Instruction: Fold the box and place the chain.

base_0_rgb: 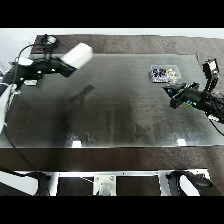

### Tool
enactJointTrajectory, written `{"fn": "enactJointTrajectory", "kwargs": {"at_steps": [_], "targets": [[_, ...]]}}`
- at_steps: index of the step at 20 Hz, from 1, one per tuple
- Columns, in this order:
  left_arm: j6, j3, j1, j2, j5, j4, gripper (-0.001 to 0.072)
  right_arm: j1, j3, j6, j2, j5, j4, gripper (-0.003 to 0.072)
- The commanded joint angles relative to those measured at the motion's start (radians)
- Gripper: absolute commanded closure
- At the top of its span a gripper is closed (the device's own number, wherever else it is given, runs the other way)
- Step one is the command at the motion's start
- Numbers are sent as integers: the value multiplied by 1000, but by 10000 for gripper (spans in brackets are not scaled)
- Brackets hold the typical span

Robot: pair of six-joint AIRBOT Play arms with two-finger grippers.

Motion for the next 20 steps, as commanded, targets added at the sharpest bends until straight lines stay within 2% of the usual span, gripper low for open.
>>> {"fn": "enactJointTrajectory", "kwargs": {"at_steps": [1, 5, 7, 14, 18, 20], "targets": [[-233, -108, 91, 39, 324, 20, 694, -1, -8, 0, 0, -2, 1, 680], [-238, -216, 99, 29, 463, 50, 693, -1, -29, 0, 0, -2, 1, 680], [-237, -237, 99, 10, 487, 51, 693, -1, -32, 0, 0, -3, 2, 680], [-271, -245, 99, -46, 585, 80, 693, 0, -32, 0, 0, -2, 9, 680], [-263, -242, 99, -79, 581, 84, 692, 0, -32, 0, 0, -2, 15, 680], [-262, -242, 99, -81, 612, 84, 691, 0, -32, 0, 0, -2, 24, 680]]}}
